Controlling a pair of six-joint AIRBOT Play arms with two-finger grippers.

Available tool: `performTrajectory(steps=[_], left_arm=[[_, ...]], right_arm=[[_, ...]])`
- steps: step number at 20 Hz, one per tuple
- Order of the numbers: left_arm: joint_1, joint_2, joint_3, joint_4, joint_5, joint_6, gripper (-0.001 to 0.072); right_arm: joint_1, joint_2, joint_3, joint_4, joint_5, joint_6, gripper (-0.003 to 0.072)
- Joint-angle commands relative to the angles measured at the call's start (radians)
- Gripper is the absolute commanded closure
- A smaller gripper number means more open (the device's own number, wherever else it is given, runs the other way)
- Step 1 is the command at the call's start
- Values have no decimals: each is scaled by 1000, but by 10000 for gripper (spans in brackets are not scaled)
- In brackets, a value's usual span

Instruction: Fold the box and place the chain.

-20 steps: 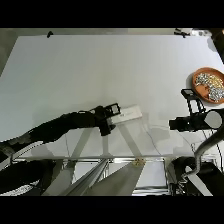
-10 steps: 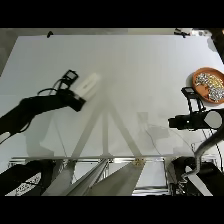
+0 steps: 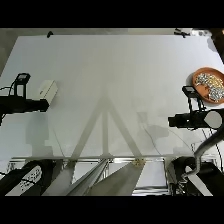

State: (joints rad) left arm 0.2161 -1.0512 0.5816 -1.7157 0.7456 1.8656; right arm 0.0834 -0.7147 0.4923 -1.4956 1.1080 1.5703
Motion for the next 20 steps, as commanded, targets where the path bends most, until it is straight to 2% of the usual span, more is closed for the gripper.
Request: performTrajectory(steps=[1, 3, 4, 5, 7, 11, 16, 20], left_arm=[[64, -14, -12, 78, 82, -109, 705], [68, -19, -12, 90, 107, -117, 692], [67, -18, -12, 78, 109, -117, 641], [67, -18, -12, 56, 108, -116, 468], [67, -18, -12, 44, 107, -116, -10], [66, 2, -12, 38, 103, -109, 1], [63, 124, -12, -53, 113, -95, 4], [63, 204, -12, -53, 115, -95, 4]], right_arm=[[1, 0, 0, 0, -2, 0, 672], [1, 0, 0, 0, -2, 0, 672], [1, 0, 0, 0, -2, 0, 672], [1, 0, 0, 0, -2, 0, 672], [1, 0, 0, 0, -2, 0, 671], [1, 0, 0, 0, -2, 0, 669], [1, 0, 0, 0, -5, 0, 668], [1, 0, 0, 5, -24, 0, 669]])
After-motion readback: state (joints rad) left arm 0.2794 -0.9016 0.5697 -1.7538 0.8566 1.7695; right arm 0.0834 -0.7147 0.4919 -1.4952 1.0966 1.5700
